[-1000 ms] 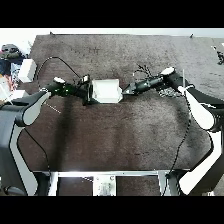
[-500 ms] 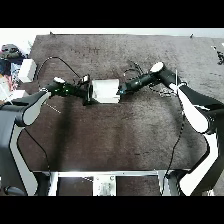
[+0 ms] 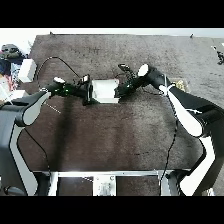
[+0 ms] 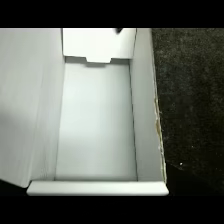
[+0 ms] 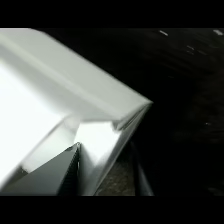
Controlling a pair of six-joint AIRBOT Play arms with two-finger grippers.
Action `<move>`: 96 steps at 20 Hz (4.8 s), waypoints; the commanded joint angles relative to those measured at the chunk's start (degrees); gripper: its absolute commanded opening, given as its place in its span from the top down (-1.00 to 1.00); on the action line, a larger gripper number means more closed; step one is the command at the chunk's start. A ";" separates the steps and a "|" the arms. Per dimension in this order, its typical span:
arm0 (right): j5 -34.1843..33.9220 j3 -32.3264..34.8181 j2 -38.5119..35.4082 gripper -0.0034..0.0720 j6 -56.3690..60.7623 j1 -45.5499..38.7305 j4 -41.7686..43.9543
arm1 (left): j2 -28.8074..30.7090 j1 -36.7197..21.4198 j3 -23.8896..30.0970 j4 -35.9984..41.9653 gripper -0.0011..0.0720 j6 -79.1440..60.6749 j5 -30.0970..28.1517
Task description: Fold the box and place the chain.
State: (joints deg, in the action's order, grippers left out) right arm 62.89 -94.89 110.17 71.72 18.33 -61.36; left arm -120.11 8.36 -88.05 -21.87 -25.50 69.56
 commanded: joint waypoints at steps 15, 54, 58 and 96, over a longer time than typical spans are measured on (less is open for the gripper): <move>-0.74 -7.37 2.75 0.03 29.73 8.74 -26.08 | -0.04 0.00 0.02 -0.02 0.34 -0.02 0.09; 3.37 -8.09 2.51 0.26 45.77 12.70 -34.40 | -0.04 0.00 0.02 0.00 0.34 -0.02 0.07; 5.35 -8.09 0.94 -0.25 44.83 12.63 -34.49 | -0.04 0.00 0.02 0.00 0.34 -0.02 0.07; -5.33 11.32 -11.08 0.32 5.86 -25.22 -22.62 | -0.04 0.00 0.02 0.00 0.34 -0.02 0.07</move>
State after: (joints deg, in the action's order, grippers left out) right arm 57.71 -82.98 97.32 78.65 -7.57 -83.40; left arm -120.14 8.36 -88.05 -21.87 -25.50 69.63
